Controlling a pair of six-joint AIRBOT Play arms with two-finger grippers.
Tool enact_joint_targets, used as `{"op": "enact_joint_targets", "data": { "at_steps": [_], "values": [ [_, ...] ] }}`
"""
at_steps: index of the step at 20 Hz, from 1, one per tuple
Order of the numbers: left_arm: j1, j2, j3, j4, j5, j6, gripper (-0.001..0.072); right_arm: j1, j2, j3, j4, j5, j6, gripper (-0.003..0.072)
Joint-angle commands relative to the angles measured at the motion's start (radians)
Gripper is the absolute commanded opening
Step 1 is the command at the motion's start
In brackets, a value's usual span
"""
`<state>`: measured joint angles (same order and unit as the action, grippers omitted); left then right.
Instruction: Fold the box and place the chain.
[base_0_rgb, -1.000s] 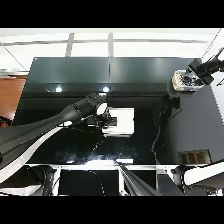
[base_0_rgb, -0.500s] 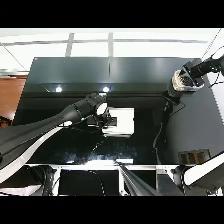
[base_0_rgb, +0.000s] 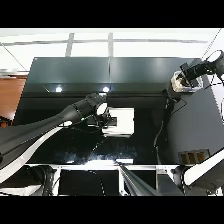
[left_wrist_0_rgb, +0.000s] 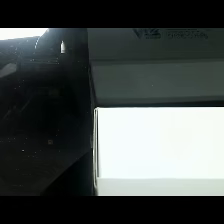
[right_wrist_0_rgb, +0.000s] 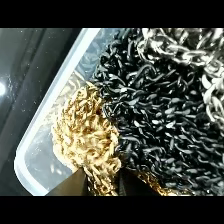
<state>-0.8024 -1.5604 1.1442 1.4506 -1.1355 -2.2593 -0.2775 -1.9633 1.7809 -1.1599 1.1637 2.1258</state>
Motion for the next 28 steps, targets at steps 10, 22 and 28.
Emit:
{"op": "enact_joint_targets", "data": {
  "at_steps": [10, 22, 28],
  "values": [
    [0.000, 0.000, 0.000, 0.000, -0.001, 0.000, 0.0026, -0.039, 0.296, 0.011, 0.034, 0.002, -0.425, 0.0009],
    [0.000, 0.000, 0.000, 0.000, -0.003, 0.000, 0.0026, 0.008, 0.751, -0.114, 0.168, 0.275, -0.829, 0.0008],
    [0.000, 0.000, 0.000, 0.000, -0.003, 0.000, 0.0026, 0.058, 0.984, -0.457, 0.474, 0.339, -0.958, 0.0009]
  ]
}}
